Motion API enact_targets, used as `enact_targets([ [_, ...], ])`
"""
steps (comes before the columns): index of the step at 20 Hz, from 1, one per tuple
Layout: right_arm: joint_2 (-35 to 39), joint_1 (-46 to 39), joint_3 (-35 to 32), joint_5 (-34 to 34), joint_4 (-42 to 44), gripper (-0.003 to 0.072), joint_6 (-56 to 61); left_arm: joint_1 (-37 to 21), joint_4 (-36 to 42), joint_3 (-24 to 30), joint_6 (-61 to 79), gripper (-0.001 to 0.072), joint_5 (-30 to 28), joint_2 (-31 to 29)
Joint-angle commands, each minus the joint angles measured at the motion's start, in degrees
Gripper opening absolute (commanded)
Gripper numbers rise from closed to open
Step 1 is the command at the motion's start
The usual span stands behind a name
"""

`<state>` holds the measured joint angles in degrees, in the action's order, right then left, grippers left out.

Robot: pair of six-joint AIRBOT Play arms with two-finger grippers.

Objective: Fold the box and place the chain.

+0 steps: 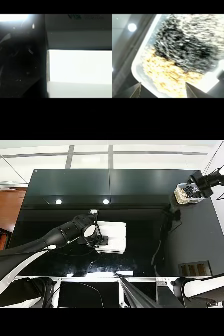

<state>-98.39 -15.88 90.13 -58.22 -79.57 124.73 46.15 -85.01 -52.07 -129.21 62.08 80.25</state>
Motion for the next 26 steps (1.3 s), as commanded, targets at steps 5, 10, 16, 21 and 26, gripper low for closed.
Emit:
enact_targets([
  [5,-6.5,-0.4,2.0,1.9,5.2,0.0589,2.4,0.0,0.0,0.0,0.0,0.0032,0.1,0.0],
  [10,-7.9,-0.3,2.0,2.2,5.8,0.0589,2.3,0.0,0.0,0.0,0.0,0.0033,0.1,0.0],
  [16,-8.2,0.5,2.0,3.5,8.8,0.0095,-1.9,0.0,0.0,0.0,0.0,0.0032,0.0,0.0],
  [21,-4.5,0.3,2.0,0.0,9.1,0.0050,-7.8,0.0,0.0,0.0,0.0,0.0032,-0.1,0.0],
  [26,4.9,-0.1,2.1,-1.5,9.3,0.0049,-13.6,-0.1,0.0,0.0,0.0,0.0032,0.0,0.0],
])
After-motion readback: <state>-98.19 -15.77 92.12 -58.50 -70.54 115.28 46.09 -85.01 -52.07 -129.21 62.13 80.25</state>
